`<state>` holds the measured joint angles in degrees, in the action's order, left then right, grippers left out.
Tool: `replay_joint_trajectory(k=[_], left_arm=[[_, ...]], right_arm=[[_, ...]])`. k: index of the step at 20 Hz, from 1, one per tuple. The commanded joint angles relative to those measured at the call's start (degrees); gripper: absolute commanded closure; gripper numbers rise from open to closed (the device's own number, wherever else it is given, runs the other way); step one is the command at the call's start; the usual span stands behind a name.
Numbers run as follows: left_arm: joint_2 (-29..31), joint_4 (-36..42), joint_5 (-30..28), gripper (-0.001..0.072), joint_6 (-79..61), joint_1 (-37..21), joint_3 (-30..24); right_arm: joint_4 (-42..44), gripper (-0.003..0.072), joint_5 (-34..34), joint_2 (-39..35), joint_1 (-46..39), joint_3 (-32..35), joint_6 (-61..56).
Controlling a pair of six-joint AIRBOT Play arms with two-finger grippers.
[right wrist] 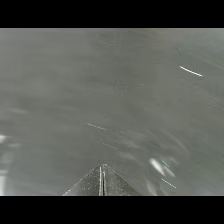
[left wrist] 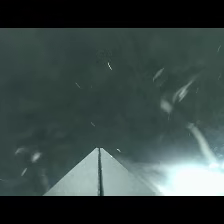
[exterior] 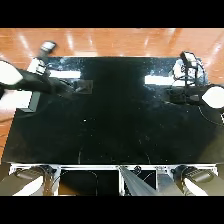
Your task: Fold the box and place the chain.
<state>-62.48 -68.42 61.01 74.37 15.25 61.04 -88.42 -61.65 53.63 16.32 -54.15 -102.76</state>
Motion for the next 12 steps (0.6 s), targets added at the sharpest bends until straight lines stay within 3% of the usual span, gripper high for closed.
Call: replay_joint_trajectory(k=[1, 12], left_arm=[[-0.8, -13.0, -8.3, 0.0689, 17.6, 14.5, -5.3], [-3.8, -13.2, -10.0, 0.0688, 17.6, 15.5, -5.3]], right_arm=[[-11.1, 0.0643, -10.4, 0.6, -3.8, 2.3, -8.2], [-11.7, 0.0643, -10.4, 0.5, -4.3, 4.0, -8.2]])
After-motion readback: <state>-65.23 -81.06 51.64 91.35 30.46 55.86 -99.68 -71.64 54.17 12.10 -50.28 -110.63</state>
